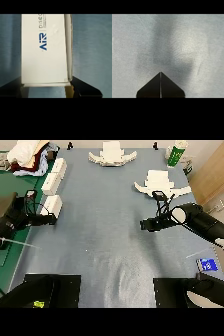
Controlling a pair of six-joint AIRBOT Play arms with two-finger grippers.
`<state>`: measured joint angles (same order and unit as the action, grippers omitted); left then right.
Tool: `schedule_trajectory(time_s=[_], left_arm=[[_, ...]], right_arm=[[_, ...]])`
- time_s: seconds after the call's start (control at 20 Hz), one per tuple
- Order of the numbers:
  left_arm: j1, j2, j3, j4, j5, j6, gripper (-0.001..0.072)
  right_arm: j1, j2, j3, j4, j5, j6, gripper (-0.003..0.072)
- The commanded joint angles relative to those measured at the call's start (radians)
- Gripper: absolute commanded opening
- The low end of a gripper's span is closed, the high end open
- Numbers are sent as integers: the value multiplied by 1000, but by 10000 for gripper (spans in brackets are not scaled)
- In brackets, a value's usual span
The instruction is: Fold the box.
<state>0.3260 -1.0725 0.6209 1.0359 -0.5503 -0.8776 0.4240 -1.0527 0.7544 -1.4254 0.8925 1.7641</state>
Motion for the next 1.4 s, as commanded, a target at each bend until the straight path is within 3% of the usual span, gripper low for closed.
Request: schedule_trajectory(time_s=[0.0, 0.35, 0.6, 1.35], left_arm=[[87, -195, 148, 49, -35, -24, 515], [58, -439, 425, 29, -9, 17, 514], [41, -580, 562, 23, -13, 16, 514], [42, -617, 585, 15, 2, 16, 515]], right_arm=[[0, 0, 0, 0, 0, 0, 3], [0, 0, 1, 0, 0, 0, 3], [0, 0, 0, 0, 0, 0, 3], [0, -1, 1, 0, 0, 0, 3]])
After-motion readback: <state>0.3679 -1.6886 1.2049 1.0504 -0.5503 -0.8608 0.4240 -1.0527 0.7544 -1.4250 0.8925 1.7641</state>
